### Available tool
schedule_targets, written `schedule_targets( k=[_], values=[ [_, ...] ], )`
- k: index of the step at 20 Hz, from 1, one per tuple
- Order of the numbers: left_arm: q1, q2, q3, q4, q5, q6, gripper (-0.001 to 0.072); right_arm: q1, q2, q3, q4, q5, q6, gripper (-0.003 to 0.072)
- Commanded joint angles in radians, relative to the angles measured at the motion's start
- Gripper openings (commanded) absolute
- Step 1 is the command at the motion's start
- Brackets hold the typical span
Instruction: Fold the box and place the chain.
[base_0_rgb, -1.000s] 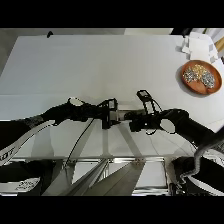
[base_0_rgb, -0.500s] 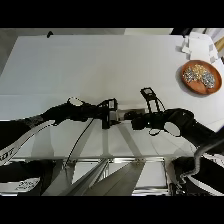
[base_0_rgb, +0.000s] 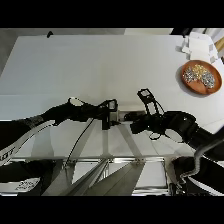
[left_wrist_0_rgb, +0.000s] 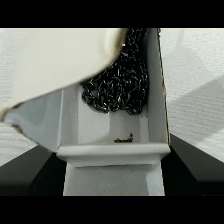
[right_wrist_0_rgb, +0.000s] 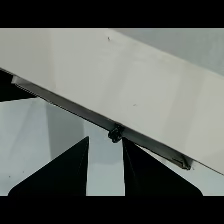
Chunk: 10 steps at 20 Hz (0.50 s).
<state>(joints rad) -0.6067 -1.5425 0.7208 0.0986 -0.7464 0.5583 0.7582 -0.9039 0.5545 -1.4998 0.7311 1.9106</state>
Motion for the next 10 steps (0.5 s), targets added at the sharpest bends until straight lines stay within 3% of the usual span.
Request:
schedule_targets(
  k=[1,2,10],
  values=[
    [0.001,0.000,0.000,-0.001,0.002,-0.001,0.0031,0.006,0.002,0.000,-0.043,0.000,0.001,0.0208],
    [0.000,0.000,0.000,-0.001,0.002,-0.001,0.0031,0.006,0.001,0.000,-0.058,-0.007,0.001,0.0173],
    [0.000,0.000,0.000,-0.001,0.002,-0.001,0.0031,-0.012,-0.045,0.000,-0.058,-0.021,0.004,0.0175]
  ],
)
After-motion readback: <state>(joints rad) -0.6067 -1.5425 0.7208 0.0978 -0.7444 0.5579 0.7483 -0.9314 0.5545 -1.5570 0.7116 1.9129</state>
